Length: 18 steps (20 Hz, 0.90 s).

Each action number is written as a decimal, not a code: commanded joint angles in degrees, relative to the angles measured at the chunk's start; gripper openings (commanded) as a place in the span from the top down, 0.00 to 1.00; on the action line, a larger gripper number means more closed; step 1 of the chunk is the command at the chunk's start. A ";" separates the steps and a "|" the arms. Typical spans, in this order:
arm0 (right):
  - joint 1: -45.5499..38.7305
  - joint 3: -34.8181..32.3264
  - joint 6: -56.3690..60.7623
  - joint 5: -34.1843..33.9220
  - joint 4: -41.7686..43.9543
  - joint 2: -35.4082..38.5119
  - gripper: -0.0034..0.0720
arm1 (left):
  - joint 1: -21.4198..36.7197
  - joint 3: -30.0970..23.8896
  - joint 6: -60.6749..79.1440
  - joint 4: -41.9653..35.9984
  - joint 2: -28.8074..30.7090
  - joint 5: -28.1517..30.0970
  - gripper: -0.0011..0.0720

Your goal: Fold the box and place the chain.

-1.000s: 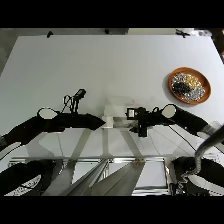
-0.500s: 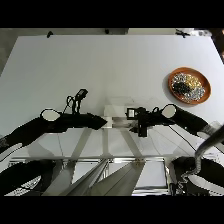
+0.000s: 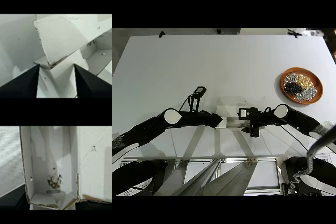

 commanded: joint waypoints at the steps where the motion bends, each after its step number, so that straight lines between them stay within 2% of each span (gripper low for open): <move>1: 0.04 0.00 -0.02 0.02 0.00 0.04 0.43 | -1.55 2.01 -16.35 15.28 -1.29 -0.07 0.32; 3: 0.04 0.00 -0.02 -0.02 0.00 0.04 0.43 | -2.64 2.34 -20.81 19.26 -1.84 -0.17 0.32; 9: 0.04 0.00 -0.02 -0.02 0.00 0.04 0.43 | -5.25 6.05 -22.14 19.58 -3.17 -0.44 0.32; 13: 0.04 0.00 -0.02 -0.02 0.00 0.04 0.43 | -6.05 8.52 -25.07 21.27 -4.83 -2.97 0.32; 18: 0.04 0.00 -0.02 -0.04 0.00 0.04 0.43 | -6.51 12.70 -40.96 36.11 -5.90 -10.58 0.32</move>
